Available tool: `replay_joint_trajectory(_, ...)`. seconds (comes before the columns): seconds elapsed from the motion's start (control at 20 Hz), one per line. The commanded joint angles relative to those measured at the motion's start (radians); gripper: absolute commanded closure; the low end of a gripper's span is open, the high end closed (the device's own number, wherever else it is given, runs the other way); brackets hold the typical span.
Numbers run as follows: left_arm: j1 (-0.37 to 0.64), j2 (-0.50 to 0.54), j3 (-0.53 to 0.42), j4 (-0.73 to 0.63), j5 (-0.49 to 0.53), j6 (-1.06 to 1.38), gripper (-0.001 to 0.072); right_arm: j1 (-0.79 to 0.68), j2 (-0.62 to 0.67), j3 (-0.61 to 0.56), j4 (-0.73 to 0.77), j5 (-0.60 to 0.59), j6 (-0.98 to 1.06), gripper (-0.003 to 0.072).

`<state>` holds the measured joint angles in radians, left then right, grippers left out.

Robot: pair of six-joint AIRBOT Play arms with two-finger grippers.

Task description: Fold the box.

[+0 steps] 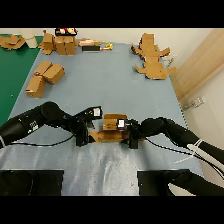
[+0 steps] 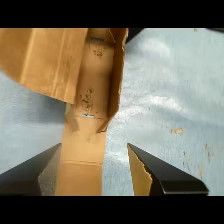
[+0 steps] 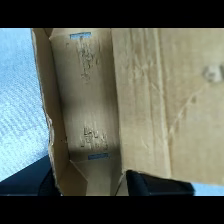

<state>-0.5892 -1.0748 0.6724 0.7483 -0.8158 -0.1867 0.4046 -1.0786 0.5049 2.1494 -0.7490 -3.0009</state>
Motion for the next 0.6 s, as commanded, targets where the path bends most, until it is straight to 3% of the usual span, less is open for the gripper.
replay_joint_trajectory(0.0, -0.066, -0.052, -0.005, 0.039, 0.026, 0.064, 0.0086, 0.001, 0.000, 0.000, 0.000, 0.002, 0.000, 0.0215)
replay_joint_trajectory(0.3, -0.095, -0.109, -0.005, 0.038, 0.226, -0.013, 0.0086, 0.001, 0.000, 0.000, 0.000, 0.003, 0.000, 0.0215)
replay_joint_trajectory(0.5, -0.105, -0.110, -0.005, 0.034, 0.232, -0.023, 0.0090, 0.001, 0.000, 0.000, 0.000, 0.005, 0.000, 0.0215)
replay_joint_trajectory(0.55, -0.110, -0.110, -0.005, 0.035, 0.229, -0.023, 0.0138, 0.001, 0.000, 0.000, 0.000, 0.005, 0.000, 0.0215)
